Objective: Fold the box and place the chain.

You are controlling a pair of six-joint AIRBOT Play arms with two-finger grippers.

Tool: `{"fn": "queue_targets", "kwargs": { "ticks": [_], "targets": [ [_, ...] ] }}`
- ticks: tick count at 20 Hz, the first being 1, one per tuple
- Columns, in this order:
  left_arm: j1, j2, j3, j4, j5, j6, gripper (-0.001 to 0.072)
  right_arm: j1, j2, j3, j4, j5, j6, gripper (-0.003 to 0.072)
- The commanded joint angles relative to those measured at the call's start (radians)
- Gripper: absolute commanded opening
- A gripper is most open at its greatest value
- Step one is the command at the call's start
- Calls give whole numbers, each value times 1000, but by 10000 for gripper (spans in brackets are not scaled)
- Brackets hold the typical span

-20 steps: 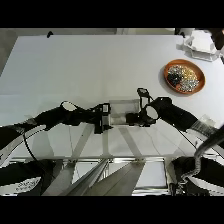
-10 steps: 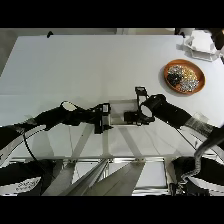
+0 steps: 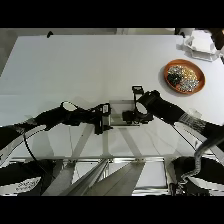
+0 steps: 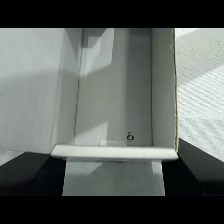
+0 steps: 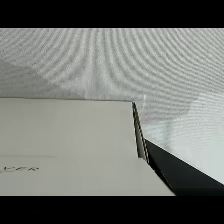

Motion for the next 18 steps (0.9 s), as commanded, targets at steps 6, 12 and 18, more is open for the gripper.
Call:
{"fn": "queue_targets", "kwargs": {
  "ticks": [6,12,18],
  "targets": [
    [0,0,0,0,2,0,410,29,-8,3,3,20,19,131],
    [0,0,0,0,2,0,410,29,-8,3,18,18,27,15],
    [0,0,0,0,2,0,410,29,-8,3,18,-6,26,342]
  ]
}}
